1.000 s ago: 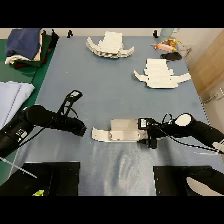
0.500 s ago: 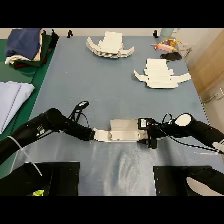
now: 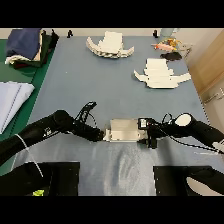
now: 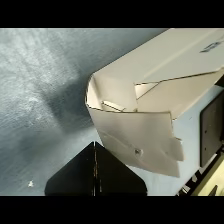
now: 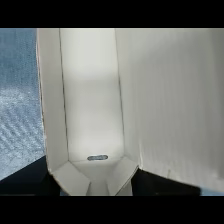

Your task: Fold the box.

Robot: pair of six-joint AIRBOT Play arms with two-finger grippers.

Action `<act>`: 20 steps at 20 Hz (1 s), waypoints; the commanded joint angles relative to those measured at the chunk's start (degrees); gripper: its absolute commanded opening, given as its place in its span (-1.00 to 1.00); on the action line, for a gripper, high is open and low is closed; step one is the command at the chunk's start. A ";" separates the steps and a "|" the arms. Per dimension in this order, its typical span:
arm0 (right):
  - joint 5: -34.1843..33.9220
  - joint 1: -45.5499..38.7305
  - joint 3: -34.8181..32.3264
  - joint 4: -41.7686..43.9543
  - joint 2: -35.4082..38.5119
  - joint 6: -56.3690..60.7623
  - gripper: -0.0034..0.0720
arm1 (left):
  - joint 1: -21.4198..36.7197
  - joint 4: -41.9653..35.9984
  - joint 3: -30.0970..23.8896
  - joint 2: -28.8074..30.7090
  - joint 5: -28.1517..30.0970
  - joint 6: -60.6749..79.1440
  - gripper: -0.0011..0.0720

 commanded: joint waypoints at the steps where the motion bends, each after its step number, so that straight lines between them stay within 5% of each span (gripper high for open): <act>1: 0.00 0.00 -0.02 0.02 -0.02 0.02 0.47 | -0.15 -0.81 1.62 -0.04 -1.16 0.04 -0.90; 2: 0.00 0.00 -0.02 0.02 -0.02 0.02 0.47 | -0.17 -0.55 2.10 -0.07 -1.18 0.02 -0.19; 3: 0.00 0.00 -0.02 0.00 -0.02 0.02 0.47 | -0.15 -0.52 2.36 -0.07 -1.11 -0.37 0.11; 12: 0.00 0.00 -0.02 0.00 -0.02 0.02 0.47 | -0.15 6.95 5.38 -0.04 -2.45 -6.43 0.01; 17: 0.00 0.00 -0.02 0.02 -0.02 0.02 0.47 | -0.31 5.64 7.39 -0.17 -5.14 -5.66 0.07; 20: 0.00 0.00 -0.02 0.02 -0.02 0.02 0.47 | -0.28 -1.40 7.41 -1.03 -5.20 0.83 0.07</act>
